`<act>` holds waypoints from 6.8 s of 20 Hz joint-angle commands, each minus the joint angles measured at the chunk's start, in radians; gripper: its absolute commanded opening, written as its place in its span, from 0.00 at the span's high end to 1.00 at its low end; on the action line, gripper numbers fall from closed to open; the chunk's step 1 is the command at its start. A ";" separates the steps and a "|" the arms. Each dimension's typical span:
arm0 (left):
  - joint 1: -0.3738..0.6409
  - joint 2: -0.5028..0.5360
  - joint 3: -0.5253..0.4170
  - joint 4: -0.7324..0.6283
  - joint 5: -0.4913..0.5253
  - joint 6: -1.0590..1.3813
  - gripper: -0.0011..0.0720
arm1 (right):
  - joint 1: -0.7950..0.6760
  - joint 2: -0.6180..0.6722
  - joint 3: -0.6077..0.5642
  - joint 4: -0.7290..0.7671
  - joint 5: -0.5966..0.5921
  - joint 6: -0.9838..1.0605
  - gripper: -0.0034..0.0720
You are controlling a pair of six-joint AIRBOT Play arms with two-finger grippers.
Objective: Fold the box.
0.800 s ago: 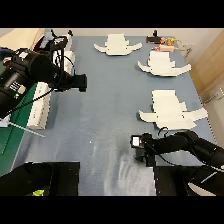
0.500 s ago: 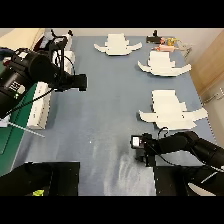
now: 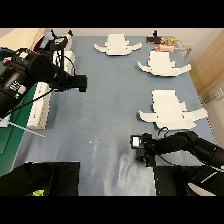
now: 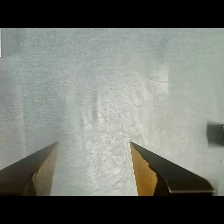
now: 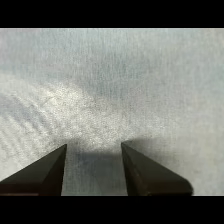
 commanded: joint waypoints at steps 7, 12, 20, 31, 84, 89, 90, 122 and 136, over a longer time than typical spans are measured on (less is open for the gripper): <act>0.000 -0.002 0.001 0.006 0.058 0.000 0.04 | -0.001 0.002 0.043 0.029 -0.017 0.458 0.28; 0.000 -0.002 0.001 0.012 0.072 0.000 0.04 | -0.003 0.008 0.332 -0.020 -0.028 0.910 0.28; -0.001 0.006 -0.121 -0.074 -0.049 0.013 0.04 | -0.272 0.006 0.662 -0.817 -0.579 1.817 0.28; -0.164 0.207 -0.527 -0.238 0.141 0.060 0.04 | -0.423 -0.045 0.675 -0.984 -0.698 1.726 0.28; -0.031 0.206 -0.527 -0.478 0.123 0.348 0.04 | -0.534 -0.190 0.296 -0.034 -0.425 1.275 0.95; -0.031 0.205 -0.526 -0.484 0.128 0.370 0.04 | -0.479 -0.074 0.159 -0.040 -0.329 1.313 0.93; -0.031 0.205 -0.527 -0.486 0.129 0.369 0.04 | -0.479 -0.075 0.159 -0.042 -0.332 1.313 0.93; 0.244 -0.391 -0.393 -1.128 -0.013 1.216 0.27 | -0.231 0.149 0.042 -0.042 -0.092 1.095 0.95; 0.241 -0.481 -0.286 -1.062 -0.323 1.337 0.56 | -0.231 0.149 0.042 -0.070 -0.113 1.095 0.95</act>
